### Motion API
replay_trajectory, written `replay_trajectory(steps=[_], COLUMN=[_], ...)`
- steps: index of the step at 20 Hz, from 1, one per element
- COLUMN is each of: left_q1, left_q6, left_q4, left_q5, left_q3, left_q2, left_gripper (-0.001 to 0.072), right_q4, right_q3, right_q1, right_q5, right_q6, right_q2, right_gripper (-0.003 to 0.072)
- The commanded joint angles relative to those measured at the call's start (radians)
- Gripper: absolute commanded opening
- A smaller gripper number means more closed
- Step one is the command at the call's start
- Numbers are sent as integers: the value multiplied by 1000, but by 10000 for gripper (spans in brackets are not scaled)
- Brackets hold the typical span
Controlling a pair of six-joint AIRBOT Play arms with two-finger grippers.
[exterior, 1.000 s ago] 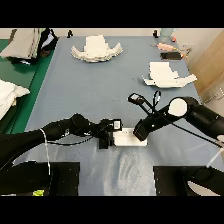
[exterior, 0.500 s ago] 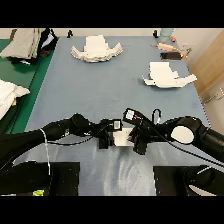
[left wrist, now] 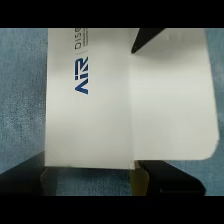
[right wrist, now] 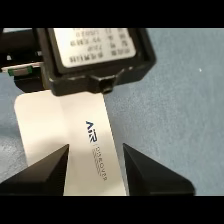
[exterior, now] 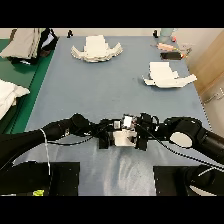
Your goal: Fold the box.
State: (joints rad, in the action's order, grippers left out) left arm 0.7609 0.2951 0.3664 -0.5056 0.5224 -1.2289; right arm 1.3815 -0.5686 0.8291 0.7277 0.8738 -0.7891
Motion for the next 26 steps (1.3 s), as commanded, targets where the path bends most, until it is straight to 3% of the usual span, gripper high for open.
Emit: replay_trajectory(steps=[1,6,12,26], left_q1=[0,0,0,0], left_q6=[0,0,0,0], left_q4=[0,0,0,0], left_q5=[0,1,0,0], left_q3=[0,0,0,0], left_q2=[1,1,1,1], left_gripper=[524,525,525,525], right_q4=[13,-43,40,87], right_q3=[1,1,1,-1], right_q1=[2,16,16,47], right_q5=[5,46,-19,-91], right_q6=[-17,-144,-234,-239], right_q2=[-25,-61,-76,-5], right_gripper=[598,600,600,594])
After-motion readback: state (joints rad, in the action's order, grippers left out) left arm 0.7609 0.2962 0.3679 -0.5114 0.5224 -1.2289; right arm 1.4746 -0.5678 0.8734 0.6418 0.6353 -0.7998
